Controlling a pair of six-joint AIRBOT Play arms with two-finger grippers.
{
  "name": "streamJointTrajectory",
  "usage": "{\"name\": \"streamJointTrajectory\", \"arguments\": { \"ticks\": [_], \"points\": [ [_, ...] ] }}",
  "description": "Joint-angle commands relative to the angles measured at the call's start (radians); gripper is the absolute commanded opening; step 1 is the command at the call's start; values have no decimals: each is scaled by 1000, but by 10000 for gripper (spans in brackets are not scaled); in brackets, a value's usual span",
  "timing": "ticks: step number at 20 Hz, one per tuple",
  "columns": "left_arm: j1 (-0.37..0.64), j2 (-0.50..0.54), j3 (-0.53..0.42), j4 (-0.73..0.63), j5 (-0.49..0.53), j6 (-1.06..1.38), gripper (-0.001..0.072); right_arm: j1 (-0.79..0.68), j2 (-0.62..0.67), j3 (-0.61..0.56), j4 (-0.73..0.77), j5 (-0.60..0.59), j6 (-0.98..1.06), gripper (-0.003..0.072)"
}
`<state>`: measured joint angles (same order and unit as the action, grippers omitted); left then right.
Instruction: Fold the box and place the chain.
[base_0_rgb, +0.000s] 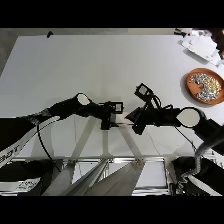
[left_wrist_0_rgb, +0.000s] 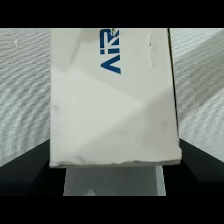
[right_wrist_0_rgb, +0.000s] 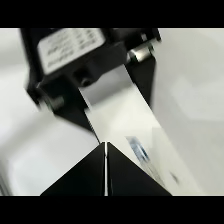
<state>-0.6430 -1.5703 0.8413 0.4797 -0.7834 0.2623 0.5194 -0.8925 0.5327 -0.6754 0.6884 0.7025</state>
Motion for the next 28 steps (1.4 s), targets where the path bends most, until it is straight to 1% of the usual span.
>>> {"name": "streamJointTrajectory", "arguments": {
  "ticks": [1,5,9,16,20,23,28],
  "points": [
    [0,1,0,0,0,0,254,-16,-43,-95,426,-121,-245,2],
    [0,1,0,0,0,0,254,-16,-142,-95,444,-78,-260,1],
    [0,1,0,0,0,0,254,-16,-193,-95,443,-71,-260,2],
    [0,1,0,0,0,0,254,-16,-200,-120,430,-68,-259,1],
    [0,1,0,0,0,0,254,-16,-207,-152,421,-103,-259,1],
    [0,1,0,0,0,0,254,-16,-207,-153,421,-132,-259,1],
    [0,1,0,0,0,0,254,-16,-206,-151,422,-135,-260,1]
  ]
}}
